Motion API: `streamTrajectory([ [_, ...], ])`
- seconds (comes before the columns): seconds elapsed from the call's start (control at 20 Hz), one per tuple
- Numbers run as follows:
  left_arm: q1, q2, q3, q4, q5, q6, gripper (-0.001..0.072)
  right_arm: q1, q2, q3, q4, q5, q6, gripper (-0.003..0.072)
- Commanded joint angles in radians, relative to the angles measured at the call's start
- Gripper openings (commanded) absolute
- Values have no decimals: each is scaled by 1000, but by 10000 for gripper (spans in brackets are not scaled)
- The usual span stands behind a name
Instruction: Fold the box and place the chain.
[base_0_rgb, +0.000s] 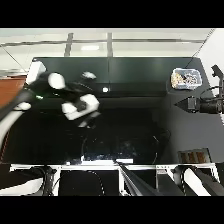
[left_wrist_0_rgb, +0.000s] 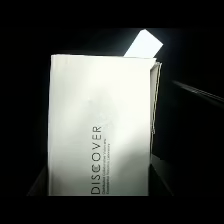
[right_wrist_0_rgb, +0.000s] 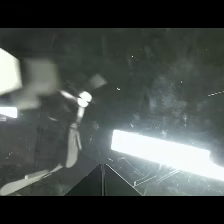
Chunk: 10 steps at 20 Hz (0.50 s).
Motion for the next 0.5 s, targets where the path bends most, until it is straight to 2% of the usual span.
streamTrajectory([
  [0.0, 383, 35, -13, 123, -112, -312, 278, -1, 1, 1, 1, -10, 1, 14],
  [0.1, 568, 35, -13, 49, -66, -314, 278, -1, 1, 1, 1, -10, 5, 14],
  [0.2, 694, 35, -12, -26, 37, -304, 278, -1, 1, 1, 1, -11, 26, 14],
  [0.35, 758, 0, 25, -42, 185, -289, 278, -1, 1, 1, 1, -31, 74, 15],
  [0.45, 748, -57, 74, -61, 191, -196, 278, -1, 1, 1, 1, -36, 91, 14],
])
